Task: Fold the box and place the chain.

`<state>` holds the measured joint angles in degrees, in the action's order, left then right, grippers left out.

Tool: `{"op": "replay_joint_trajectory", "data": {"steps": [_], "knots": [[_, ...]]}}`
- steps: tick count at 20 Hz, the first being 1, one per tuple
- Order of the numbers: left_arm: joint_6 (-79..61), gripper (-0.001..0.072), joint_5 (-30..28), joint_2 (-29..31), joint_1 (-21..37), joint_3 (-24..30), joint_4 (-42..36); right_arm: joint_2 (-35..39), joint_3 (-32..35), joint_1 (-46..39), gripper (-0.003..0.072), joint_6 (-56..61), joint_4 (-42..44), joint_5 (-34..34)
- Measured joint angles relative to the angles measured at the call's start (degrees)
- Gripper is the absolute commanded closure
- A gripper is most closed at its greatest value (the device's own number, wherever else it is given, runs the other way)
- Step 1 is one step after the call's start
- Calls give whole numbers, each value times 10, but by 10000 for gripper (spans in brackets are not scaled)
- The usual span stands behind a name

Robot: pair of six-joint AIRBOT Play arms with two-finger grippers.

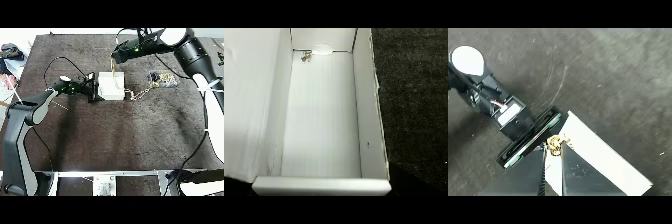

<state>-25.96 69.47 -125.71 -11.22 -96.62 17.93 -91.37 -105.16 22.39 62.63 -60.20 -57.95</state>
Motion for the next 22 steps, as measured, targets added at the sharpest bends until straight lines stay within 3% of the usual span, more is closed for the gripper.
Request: {"op": "replay_joint_trajectory", "data": {"steps": [1, 2, 11, 16, 22], "knots": [[0, 182, 0, 0, 0, 0, 0, -11, 0, 2, 404, -1, 3, -2], [0, 182, 0, 0, 0, 0, 0, -19, 2, 4, 394, -3, 4, -7], [0, 181, 0, 0, 0, 0, 0, -43, 89, -83, 392, -31, -33, -53], [0, 182, 0, 0, 0, 0, 0, -81, 136, -139, 391, -57, -71, -42], [0, 182, 0, 0, 0, 0, 0, -142, 146, -138, 391, -86, -89, -6]]}}
